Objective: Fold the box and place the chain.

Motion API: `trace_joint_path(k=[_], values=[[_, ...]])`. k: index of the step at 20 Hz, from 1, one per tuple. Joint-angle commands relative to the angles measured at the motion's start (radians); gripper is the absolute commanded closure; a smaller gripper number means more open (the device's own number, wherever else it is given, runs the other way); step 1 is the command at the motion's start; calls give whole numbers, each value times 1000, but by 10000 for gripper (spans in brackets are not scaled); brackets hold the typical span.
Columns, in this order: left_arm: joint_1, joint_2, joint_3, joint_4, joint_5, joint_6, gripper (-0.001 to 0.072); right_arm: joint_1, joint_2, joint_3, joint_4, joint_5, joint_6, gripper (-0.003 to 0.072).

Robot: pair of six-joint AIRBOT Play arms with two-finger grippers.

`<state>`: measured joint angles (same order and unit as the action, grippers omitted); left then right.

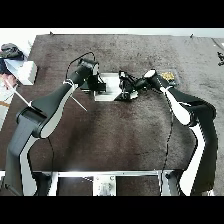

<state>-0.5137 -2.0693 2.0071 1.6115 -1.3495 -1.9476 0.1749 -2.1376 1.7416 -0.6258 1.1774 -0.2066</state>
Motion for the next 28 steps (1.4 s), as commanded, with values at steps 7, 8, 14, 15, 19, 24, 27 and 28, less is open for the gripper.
trace_joint_path(k=[7,8,14,15,19,24,27,28], values=[[21,123,36,-41,-65,264,29,0,0,0,1,2,1,240],[27,137,36,-41,-66,286,29,0,0,0,2,2,1,240],[44,250,-71,-42,56,351,29,0,0,0,1,2,1,240],[50,288,-132,-52,113,368,29,0,0,0,1,2,1,239],[115,479,-462,-219,432,490,52,0,0,0,1,2,1,239],[301,605,-825,-885,638,1249,47,0,0,0,1,2,1,240],[362,604,-885,-1019,591,1459,47,0,0,0,1,1,1,240],[362,605,-885,-1017,610,1459,47,0,0,0,1,2,1,240]])
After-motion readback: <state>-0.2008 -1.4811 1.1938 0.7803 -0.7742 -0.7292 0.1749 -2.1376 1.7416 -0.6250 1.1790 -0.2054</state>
